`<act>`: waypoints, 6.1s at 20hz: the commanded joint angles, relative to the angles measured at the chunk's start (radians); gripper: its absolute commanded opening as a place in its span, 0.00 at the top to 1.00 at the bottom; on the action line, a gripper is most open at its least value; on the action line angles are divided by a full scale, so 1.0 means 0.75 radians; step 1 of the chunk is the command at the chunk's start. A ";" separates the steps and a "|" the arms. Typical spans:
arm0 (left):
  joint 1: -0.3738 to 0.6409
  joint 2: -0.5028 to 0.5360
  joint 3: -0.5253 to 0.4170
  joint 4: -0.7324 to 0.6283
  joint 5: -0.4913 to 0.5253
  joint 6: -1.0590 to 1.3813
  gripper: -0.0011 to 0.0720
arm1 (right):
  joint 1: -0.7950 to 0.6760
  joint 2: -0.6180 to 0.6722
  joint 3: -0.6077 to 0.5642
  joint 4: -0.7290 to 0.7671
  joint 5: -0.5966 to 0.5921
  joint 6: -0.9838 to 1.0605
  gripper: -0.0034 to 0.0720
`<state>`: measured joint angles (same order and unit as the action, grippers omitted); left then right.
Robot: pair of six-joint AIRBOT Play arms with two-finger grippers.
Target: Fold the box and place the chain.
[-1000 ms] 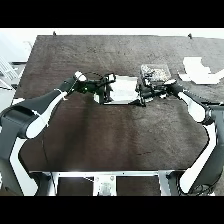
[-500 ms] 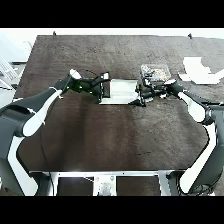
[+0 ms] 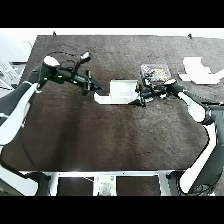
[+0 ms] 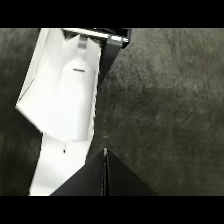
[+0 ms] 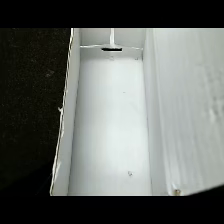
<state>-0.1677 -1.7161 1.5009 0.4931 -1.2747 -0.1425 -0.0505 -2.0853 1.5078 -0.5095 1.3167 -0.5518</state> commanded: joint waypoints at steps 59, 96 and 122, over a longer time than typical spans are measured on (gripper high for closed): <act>-0.222 -0.191 0.048 0.241 0.399 -1.530 0.57 | -0.002 -0.001 -0.002 0.001 0.001 0.002 0.30; -0.411 -0.198 0.203 0.740 0.425 -2.164 0.27 | -0.002 -0.001 -0.002 0.001 0.001 0.002 0.30; -0.469 -0.359 0.467 0.935 0.232 -2.338 0.41 | -0.002 -0.001 -0.002 0.001 0.001 0.002 0.30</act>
<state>-0.5186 -1.9774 1.8397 1.1725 -1.0874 -1.8843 -0.0513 -2.0853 1.5066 -0.5091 1.3174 -0.5507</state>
